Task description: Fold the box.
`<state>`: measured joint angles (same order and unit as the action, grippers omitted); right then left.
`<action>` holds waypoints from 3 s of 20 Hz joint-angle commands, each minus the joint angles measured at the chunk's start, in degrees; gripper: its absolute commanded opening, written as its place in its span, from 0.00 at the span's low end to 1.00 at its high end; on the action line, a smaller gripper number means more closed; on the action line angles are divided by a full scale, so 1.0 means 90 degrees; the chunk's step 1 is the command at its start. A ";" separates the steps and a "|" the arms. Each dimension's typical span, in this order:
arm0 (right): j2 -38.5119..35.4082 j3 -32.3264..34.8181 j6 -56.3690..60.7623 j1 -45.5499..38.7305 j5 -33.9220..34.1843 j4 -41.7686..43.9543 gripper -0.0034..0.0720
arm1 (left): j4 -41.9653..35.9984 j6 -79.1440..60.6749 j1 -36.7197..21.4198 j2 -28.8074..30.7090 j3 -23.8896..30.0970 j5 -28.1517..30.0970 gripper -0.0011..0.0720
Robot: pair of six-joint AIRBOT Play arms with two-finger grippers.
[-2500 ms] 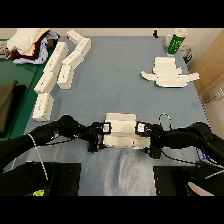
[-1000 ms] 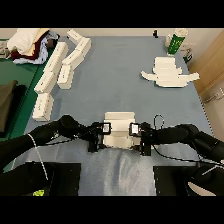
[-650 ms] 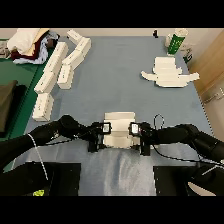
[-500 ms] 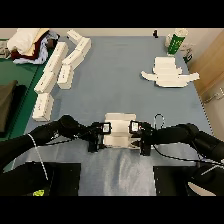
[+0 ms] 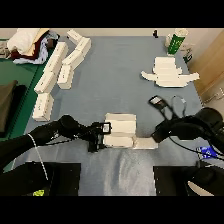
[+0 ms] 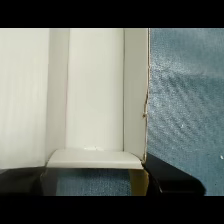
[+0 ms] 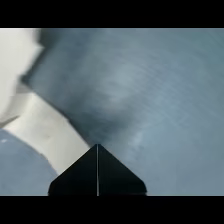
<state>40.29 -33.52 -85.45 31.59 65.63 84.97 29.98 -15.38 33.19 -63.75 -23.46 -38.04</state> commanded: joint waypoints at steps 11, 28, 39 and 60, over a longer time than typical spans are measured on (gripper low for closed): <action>0.0143 0.1583 0.0848 -0.1690 -0.1156 0.3453 0.05 | 0.0002 -0.0002 0.0002 0.0002 0.0000 0.0000 0.75; 0.0080 0.1054 -0.0012 -0.1513 -0.0724 0.4782 0.41 | 0.0002 -0.0002 0.0002 0.0002 0.0000 0.0000 0.75; 0.0758 0.0767 0.0197 -0.0622 -0.1081 0.4617 0.64 | 0.0002 -0.0002 0.0002 0.0002 0.0000 0.0000 0.75; 0.3730 -0.2101 0.6353 0.2533 0.0313 -0.0015 0.59 | 0.0002 -0.0002 0.0002 0.0002 0.0000 0.0000 0.75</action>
<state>72.73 -51.62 -31.86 53.34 67.16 86.00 29.98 -15.35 33.19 -63.75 -23.46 -38.04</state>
